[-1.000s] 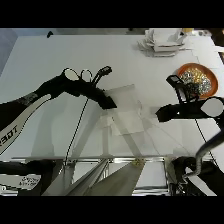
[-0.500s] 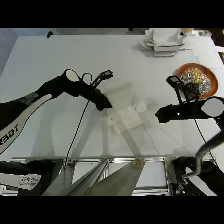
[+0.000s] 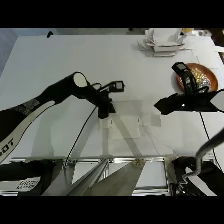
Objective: Fold the box and place the chain.
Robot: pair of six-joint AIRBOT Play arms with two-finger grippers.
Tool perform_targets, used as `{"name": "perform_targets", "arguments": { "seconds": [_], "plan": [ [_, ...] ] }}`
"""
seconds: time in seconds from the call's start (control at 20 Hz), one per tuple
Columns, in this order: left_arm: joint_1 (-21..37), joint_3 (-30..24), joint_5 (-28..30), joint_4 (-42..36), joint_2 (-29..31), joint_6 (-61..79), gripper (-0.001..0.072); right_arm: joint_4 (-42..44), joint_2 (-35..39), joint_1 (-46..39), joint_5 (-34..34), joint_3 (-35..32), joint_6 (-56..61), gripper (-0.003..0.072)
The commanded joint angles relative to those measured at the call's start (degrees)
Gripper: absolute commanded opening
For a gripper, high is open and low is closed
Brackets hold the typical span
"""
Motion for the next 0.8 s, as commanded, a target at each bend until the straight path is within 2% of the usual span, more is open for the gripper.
{"name": "perform_targets", "arguments": {
  "seconds": [0.0, 0.35, 0.75],
  "plan": [
    [-3.37, 0.00, 5.75, 2.10, -0.42, 1.79, 0.0004, -1.01, 0.07, 0.07, 0.76, 1.05, 0.02, 0.0370],
    [-3.52, 0.00, 7.23, 1.29, -3.30, 1.79, 0.0001, -1.95, 0.07, 0.07, 1.31, 1.05, -0.11, 0.0370],
    [-3.52, 0.00, 7.19, 1.33, -3.43, 1.75, 0.0008, -2.73, 0.07, 0.07, 1.38, 1.05, -0.13, 0.0369]
  ]
}}
